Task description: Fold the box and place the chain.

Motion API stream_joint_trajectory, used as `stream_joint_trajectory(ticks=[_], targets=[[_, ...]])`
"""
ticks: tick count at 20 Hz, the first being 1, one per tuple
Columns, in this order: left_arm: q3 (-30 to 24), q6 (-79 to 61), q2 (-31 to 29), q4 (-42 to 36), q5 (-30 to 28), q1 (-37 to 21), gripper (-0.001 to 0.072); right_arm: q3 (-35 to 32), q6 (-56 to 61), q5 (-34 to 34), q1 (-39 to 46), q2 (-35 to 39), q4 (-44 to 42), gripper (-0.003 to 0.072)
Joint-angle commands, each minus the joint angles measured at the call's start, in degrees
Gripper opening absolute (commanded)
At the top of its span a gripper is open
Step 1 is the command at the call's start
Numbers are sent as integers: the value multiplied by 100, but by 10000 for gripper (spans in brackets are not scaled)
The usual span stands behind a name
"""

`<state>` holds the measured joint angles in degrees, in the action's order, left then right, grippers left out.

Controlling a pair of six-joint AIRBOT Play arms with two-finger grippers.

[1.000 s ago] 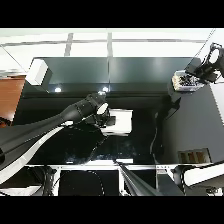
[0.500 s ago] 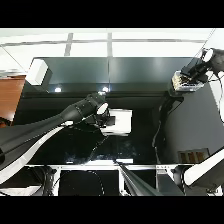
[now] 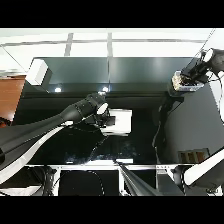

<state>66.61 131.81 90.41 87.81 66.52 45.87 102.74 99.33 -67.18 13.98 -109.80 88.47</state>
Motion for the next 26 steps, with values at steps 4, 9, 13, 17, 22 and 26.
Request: stream_joint_trajectory(ticks=[4,9,13,17,22,26], targets=[[2,-2,2,-2,-2,-4,28,7,-1086,-181,66,1381,4,7],[2,-2,2,0,-2,-4,28,7,-1283,-577,63,2691,-490,7],[4,-2,2,0,7,-4,28,-66,-1456,-1287,-72,3611,-1547,7],[4,-2,2,0,-4,-4,28,-1008,-1565,-1534,-713,4693,-1698,7],[4,-2,2,0,2,-4,28,-2942,-1596,-2221,-1659,5829,-2553,8],[4,-2,2,0,-9,-4,28,-4172,-1617,-1539,-2754,5987,-3768,8]])
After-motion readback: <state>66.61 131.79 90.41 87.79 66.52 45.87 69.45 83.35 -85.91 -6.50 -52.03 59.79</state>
